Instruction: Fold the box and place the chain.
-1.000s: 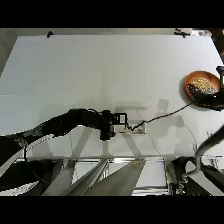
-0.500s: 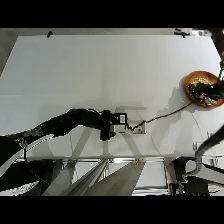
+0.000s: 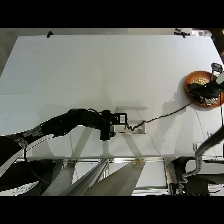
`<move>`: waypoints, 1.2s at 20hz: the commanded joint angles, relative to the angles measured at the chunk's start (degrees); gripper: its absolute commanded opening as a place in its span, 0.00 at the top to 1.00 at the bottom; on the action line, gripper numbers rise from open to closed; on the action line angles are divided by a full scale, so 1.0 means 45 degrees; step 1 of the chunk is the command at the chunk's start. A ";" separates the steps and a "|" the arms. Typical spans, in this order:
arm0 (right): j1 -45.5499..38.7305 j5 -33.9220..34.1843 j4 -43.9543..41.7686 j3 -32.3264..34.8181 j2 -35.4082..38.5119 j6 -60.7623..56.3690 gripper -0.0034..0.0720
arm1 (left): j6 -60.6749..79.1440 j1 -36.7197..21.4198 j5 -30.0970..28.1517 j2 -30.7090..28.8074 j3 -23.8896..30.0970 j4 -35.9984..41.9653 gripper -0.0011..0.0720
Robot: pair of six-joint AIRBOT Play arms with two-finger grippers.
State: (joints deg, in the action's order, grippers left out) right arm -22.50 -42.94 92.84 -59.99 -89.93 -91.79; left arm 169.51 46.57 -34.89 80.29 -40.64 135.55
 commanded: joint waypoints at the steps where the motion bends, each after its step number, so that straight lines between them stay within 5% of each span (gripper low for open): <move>1: 0.0000 0.0209 0.0063 -0.0005 -0.0539 0.0044 0.33 | 0.0005 -0.0010 -0.0005 -0.0005 0.0000 0.0000 0.61; 3: 0.0000 0.0155 0.0068 -0.0005 -0.0544 0.0175 0.67 | 0.0005 -0.0010 -0.0005 -0.0005 0.0000 -0.0010 0.61; 6: 0.0000 0.0015 0.0063 -0.0005 -0.0539 0.0175 0.81 | 0.0005 -0.0010 0.0000 -0.0005 0.0000 -0.0010 0.61; 7: 0.0000 -0.0049 0.0068 -0.0005 -0.0529 0.0175 0.95 | 0.0000 -0.0005 -0.0005 -0.0005 0.0000 -0.0005 0.61; 15: 0.0000 -0.0248 0.0063 -0.0005 0.0583 0.0413 0.95 | 0.0005 -0.0010 0.0000 -0.0005 0.0000 -0.0010 0.61; 24: 0.0000 -0.0874 -0.0078 -0.0005 0.4881 0.0510 0.95 | 0.0000 -0.0010 0.0000 -0.0005 0.0000 -0.0010 0.61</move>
State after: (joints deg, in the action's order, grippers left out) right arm -22.55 -46.04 92.79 -59.92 -74.61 -89.56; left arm 169.53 46.57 -34.89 80.29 -40.64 135.50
